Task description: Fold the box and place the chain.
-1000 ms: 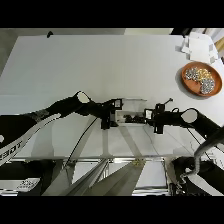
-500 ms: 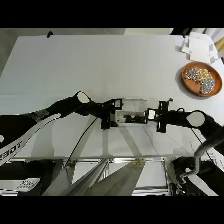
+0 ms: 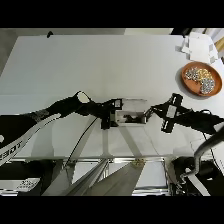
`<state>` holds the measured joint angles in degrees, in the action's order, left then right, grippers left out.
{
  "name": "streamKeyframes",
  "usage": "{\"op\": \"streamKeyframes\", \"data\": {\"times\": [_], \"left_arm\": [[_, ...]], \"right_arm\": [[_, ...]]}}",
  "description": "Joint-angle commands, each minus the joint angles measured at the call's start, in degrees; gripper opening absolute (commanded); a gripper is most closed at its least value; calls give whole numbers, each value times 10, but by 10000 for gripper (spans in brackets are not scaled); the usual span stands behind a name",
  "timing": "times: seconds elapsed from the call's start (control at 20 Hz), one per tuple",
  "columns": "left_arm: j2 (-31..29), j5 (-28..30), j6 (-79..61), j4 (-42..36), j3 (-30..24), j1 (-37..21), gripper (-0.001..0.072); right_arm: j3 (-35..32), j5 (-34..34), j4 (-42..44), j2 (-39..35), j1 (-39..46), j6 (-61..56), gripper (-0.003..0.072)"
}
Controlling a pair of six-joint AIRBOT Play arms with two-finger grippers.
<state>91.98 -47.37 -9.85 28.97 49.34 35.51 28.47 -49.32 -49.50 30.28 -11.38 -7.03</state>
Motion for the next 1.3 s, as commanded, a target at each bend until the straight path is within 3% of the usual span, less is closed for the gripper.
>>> {"op": "streamKeyframes", "data": {"times": [0.0, 0.25, 0.45, 0.6, 0.8, 0.95, 1.0, 1.25], "left_arm": [[0, 0, 0, 0, 0, 0, 8], [0, 0, 0, 0, 0, 0, 8], [0, 0, 0, 0, 0, 0, 8], [0, 0, 0, 0, 0, 0, 8], [0, 0, 0, 0, 0, 0, 8], [0, 0, 0, 0, 0, -1, 8], [0, 0, 0, 0, 0, 0, 8], [0, 0, 0, 0, 0, 0, 8]], "right_arm": [[50, -28, 118, -8, 0, -20, 11], [80, 29, 164, 19, -85, -15, 11], [80, 86, 162, 97, -153, -16, 11], [80, 84, 144, 169, -159, -52, 12], [79, 81, 47, 229, -159, -168, 13], [70, 72, 47, 271, -160, -202, 38], [67, 67, 47, 286, -160, -202, 113], [67, 54, 48, 321, -160, -221, 116]]}}
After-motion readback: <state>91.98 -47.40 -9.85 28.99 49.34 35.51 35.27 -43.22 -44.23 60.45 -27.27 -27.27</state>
